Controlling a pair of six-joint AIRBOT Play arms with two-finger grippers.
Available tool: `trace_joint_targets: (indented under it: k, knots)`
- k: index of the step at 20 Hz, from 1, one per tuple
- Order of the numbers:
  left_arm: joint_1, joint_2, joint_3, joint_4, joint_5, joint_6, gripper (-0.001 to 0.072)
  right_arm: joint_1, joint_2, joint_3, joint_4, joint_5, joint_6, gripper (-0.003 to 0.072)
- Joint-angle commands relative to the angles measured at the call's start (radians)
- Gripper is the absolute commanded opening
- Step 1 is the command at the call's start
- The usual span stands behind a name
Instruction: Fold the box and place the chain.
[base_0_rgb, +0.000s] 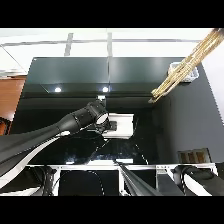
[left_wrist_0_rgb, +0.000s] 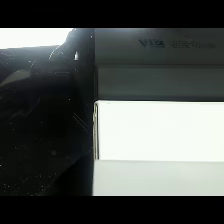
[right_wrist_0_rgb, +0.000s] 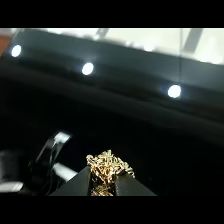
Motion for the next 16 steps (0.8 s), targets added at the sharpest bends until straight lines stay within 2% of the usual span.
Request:
trace_joint_targets:
  k: [1,5,8,12,16]
  knots:
    - [0.001,0.0,0.0,0.0,0.0,0.0,0.0027,0.087,0.013,-0.047,0.006,0.072,-0.003,0.0013]
    - [0.001,0.0,0.0,0.0,0.0,0.0,0.0027,0.127,0.013,-0.141,0.011,0.119,-0.028,0.0013]
    - [0.001,0.0,0.0,0.001,0.001,0.0,0.0027,0.127,0.013,-0.208,0.089,0.142,-0.055,0.0013]
    - [0.001,0.0,0.0,0.001,0.001,0.0,0.0028,0.127,0.013,-0.272,0.159,0.124,-0.08,0.0013]
    - [0.001,0.0,0.0,0.001,0.001,0.0,0.0027,0.127,0.011,-0.276,0.195,0.043,-0.1,0.0013]
